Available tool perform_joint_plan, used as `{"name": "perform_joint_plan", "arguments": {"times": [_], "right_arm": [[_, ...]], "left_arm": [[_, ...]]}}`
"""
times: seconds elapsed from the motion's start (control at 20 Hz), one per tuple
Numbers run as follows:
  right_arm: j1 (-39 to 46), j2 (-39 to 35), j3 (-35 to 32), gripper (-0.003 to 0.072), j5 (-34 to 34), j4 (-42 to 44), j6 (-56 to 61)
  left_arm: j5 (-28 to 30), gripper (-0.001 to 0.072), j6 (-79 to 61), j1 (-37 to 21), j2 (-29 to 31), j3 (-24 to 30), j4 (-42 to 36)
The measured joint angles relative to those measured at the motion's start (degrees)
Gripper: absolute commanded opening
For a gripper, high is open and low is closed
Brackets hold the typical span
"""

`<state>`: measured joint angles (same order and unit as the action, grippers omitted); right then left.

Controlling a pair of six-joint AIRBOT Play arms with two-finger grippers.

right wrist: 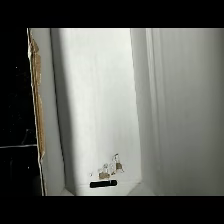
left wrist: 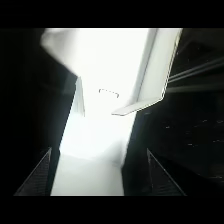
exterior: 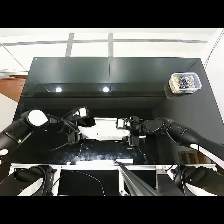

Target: Fold the box and place the chain.

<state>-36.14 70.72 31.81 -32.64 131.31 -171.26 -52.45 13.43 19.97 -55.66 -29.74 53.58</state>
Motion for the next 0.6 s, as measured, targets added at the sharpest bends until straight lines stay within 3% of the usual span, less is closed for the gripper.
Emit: {"name": "perform_joint_plan", "arguments": {"times": [0.15, 0.25, 0.35, 0.4, 0.45, 0.6], "right_arm": [[0.0, 0.0, 0.0, 0.0471, 0.0, 0.0, 0.0], [0.0, 0.0, 0.0, 0.0471, 0.0, 0.0, 0.0], [0.0, 0.0, 0.0, 0.0471, 0.0, 0.1, 0.0], [0.0, 0.0, 0.0, 0.0471, -0.1, 0.1, 0.0], [0.0, 0.0, 0.0, 0.0471, -0.1, 0.1, 0.0], [0.0, 0.0, 0.0, 0.0471, -0.1, 0.2, 0.0]], "left_arm": [[4.3, 0.0647, -4.1, 2.6, -0.6, 1.6, -2.1], [6.3, 0.0586, -5.5, 3.8, -1.9, 2.0, -3.1], [7.4, 0.0458, -6.4, 4.7, -3.5, 2.2, -4.4], [7.8, 0.0454, -6.6, 5.0, -4.0, 2.3, -5.1], [8.2, 0.0385, -6.8, 5.2, -4.4, 2.4, -5.7], [8.5, 0.035, -7.3, 5.5, -5.0, 2.4, -7.3]]}}
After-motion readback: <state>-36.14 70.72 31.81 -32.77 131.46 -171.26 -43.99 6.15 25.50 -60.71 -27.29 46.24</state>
